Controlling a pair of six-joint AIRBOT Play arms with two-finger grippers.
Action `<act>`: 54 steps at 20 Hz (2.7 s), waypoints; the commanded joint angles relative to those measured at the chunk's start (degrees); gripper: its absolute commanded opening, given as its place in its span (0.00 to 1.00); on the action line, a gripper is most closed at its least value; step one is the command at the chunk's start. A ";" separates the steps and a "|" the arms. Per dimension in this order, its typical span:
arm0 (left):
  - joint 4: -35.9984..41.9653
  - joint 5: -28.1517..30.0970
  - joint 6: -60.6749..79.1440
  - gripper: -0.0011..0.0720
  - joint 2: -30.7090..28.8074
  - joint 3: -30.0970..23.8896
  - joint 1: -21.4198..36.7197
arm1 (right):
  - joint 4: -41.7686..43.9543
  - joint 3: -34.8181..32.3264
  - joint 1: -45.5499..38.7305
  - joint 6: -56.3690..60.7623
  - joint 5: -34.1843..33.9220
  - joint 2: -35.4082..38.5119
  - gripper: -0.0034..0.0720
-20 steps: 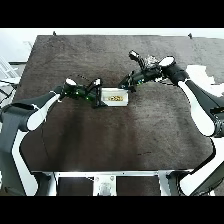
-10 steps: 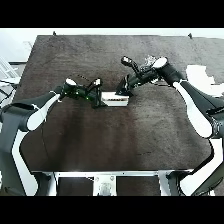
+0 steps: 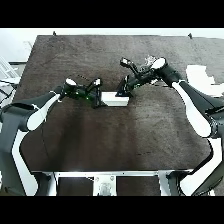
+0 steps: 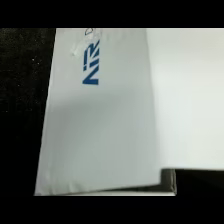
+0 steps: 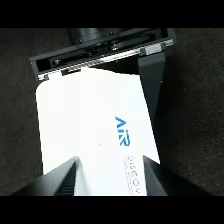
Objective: Fold the box and place the chain.
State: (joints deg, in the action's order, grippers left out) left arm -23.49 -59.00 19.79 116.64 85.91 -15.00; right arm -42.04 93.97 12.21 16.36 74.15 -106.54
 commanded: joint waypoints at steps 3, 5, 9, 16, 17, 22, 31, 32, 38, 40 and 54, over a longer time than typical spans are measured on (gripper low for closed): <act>-0.02 0.00 0.00 0.44 -0.04 0.02 0.04 | -3.63 0.04 1.64 0.00 -2.84 -0.28 0.71; -0.02 -0.02 0.00 0.44 -0.04 0.02 0.04 | -3.91 0.04 2.01 -0.31 -4.57 -0.26 0.71; -0.02 -0.02 0.00 0.44 -0.04 0.02 0.04 | -3.89 0.52 1.95 -0.39 -6.73 -0.15 0.71; -0.02 -0.04 0.00 0.44 -0.04 0.02 0.04 | -3.89 4.20 1.95 -0.37 -6.71 -0.02 0.71; -0.02 -0.07 -0.02 0.44 -0.04 0.02 0.04 | -3.91 4.63 1.92 -0.37 -6.73 -0.02 0.71; -0.02 -0.04 0.00 0.44 -0.04 0.02 0.04 | -10.14 4.74 1.95 -0.33 -6.84 -0.02 0.71; -0.02 -0.02 0.00 0.44 -0.04 0.02 0.04 | -10.12 4.72 2.60 1.18 -6.82 -0.02 0.71; -0.02 0.00 0.00 0.44 -0.04 0.02 0.04 | -10.12 4.72 2.73 1.14 -6.86 -0.02 0.71; -0.02 -0.02 0.00 0.44 -0.04 0.02 0.04 | -10.14 4.46 3.08 1.18 -6.84 -0.04 0.71; -0.02 -0.02 0.00 0.44 -0.04 0.02 0.04 | -10.14 4.26 3.26 1.60 -6.84 -0.04 0.71; -0.02 -0.04 0.00 0.44 -0.04 0.02 0.04 | -10.16 -0.63 5.46 2.91 -9.42 -0.07 0.71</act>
State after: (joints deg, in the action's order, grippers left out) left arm -23.51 -59.07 19.81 116.64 85.93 -14.94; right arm -52.90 95.02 17.30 18.92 64.38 -106.59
